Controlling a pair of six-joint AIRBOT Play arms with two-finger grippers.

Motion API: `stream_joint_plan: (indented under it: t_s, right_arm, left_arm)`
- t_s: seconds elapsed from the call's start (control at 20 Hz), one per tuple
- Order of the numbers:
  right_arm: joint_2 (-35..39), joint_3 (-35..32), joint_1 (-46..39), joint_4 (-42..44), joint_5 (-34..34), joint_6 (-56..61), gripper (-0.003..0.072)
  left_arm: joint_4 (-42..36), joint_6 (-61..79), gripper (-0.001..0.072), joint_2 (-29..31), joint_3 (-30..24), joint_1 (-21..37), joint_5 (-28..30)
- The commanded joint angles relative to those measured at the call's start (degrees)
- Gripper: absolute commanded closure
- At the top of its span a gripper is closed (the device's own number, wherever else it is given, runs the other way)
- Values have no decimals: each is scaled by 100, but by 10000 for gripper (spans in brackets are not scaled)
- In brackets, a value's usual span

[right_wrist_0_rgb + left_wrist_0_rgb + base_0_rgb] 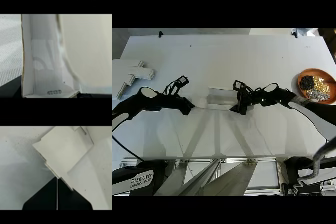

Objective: Fold the box and place the chain.

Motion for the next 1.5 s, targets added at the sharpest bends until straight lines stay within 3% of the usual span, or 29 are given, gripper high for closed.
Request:
stream_joint_plan:
  t_s: [0.0, 0.15, 1.1, 1.45]
  right_arm:
    - [4, -2, -2, 0, 2, 2, 349]
    - [4, -2, -2, 0, 2, 2, 349]
    - [4, -2, -2, 0, 2, 2, 349]
    - [4, -2, -2, 0, 2, 2, 349]
  left_arm:
    - [-79, -1106, 702, -175, -2, -260, 459]
    - [-584, -1139, 701, -173, -2, -267, 522]
    - [-1808, -645, 698, -85, -2, -260, 92]
    - [-1950, -645, 613, -85, -2, -35, -317]
